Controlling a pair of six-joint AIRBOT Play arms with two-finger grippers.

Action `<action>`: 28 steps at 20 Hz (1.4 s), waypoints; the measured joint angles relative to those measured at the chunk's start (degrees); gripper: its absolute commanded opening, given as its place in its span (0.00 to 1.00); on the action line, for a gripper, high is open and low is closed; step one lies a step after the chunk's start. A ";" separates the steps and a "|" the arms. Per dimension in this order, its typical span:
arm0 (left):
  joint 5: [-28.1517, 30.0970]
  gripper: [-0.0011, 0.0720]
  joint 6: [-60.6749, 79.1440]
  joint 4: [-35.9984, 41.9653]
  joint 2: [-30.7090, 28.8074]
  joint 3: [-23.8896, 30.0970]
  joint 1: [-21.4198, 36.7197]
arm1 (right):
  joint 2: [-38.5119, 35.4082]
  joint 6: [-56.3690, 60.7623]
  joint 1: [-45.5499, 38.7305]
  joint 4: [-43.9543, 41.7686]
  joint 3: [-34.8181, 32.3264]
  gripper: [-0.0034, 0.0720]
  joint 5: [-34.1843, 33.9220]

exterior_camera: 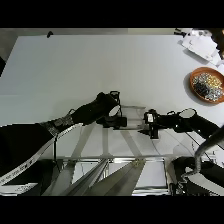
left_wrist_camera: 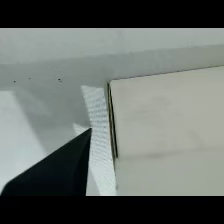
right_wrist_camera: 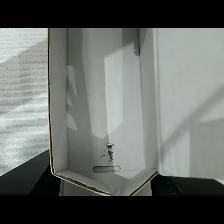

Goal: Fold the box and place the chain.

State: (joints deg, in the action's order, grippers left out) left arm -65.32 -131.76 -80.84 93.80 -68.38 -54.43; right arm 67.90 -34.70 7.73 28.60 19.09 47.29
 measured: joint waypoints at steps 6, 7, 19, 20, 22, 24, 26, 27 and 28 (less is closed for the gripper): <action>0.44 0.02 -0.26 0.57 -0.02 -0.02 -0.26 | 0.00 0.42 0.00 -0.26 -0.04 0.63 0.15; 0.44 0.02 -0.15 0.46 -0.02 -0.02 -0.28 | 0.00 0.39 0.00 -0.24 -0.04 0.63 0.13; 0.13 0.92 7.78 0.26 -5.44 0.85 1.68 | 0.00 0.11 0.02 -0.09 -0.04 0.63 0.00; 0.11 0.92 10.45 0.26 -7.04 1.40 2.40 | 0.00 0.13 0.02 -0.09 -0.04 0.63 0.00; 0.11 0.92 17.90 -0.04 -10.97 3.21 4.44 | 0.00 0.13 0.02 -0.09 -0.04 0.63 0.00; 1.25 0.92 30.60 -0.15 -15.61 6.12 6.91 | 0.00 0.15 0.02 -0.09 -0.04 0.63 0.00; 3.28 0.92 50.05 1.33 -20.48 10.23 9.64 | 0.00 0.15 0.02 -0.09 -0.04 0.63 0.00; 4.04 0.93 60.33 2.80 -22.56 12.57 10.95 | 0.00 0.15 0.02 -0.11 -0.04 0.63 0.00; 5.55 0.99 71.28 5.25 -24.50 15.13 12.41 | 0.00 0.15 0.02 -0.11 -0.04 0.63 0.00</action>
State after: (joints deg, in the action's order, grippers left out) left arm -59.77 -60.49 -75.59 69.30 -53.25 -42.02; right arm 67.90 -34.54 7.75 28.49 19.05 47.29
